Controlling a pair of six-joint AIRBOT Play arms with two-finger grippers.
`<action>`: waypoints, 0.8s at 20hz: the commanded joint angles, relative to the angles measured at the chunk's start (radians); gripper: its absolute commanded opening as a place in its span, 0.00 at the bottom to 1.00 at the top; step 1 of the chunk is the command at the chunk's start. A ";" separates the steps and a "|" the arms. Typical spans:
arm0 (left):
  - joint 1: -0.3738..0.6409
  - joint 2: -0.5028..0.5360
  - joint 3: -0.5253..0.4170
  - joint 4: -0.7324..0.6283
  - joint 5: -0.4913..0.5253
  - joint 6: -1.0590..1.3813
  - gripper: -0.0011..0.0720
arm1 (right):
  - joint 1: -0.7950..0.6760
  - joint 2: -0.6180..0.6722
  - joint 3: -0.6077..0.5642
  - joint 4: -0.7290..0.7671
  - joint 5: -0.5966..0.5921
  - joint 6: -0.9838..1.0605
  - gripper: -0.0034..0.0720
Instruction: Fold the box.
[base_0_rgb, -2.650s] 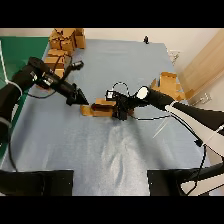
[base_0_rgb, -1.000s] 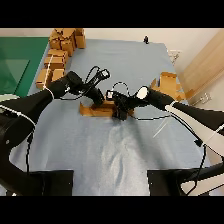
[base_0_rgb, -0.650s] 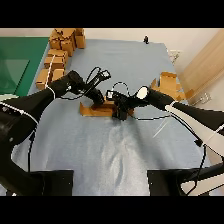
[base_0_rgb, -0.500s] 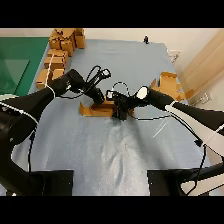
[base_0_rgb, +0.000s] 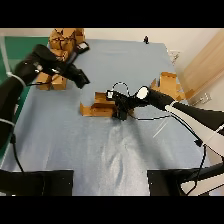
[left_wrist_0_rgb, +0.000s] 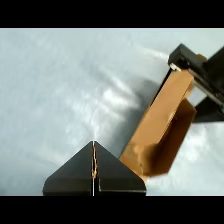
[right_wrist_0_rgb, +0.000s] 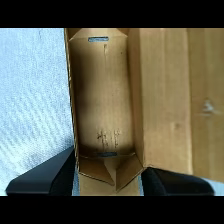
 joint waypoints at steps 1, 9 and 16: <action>0.088 0.071 -0.045 0.163 -0.129 -0.001 0.03 | 0.000 -0.004 0.000 0.000 0.000 0.000 0.72; 0.194 0.011 -0.357 0.029 -0.032 -0.431 0.04 | 0.000 -0.004 0.000 0.000 0.000 0.000 0.72; 0.144 0.002 -0.473 -0.137 0.071 -0.401 0.04 | 0.000 -0.004 0.000 0.000 0.000 0.000 0.72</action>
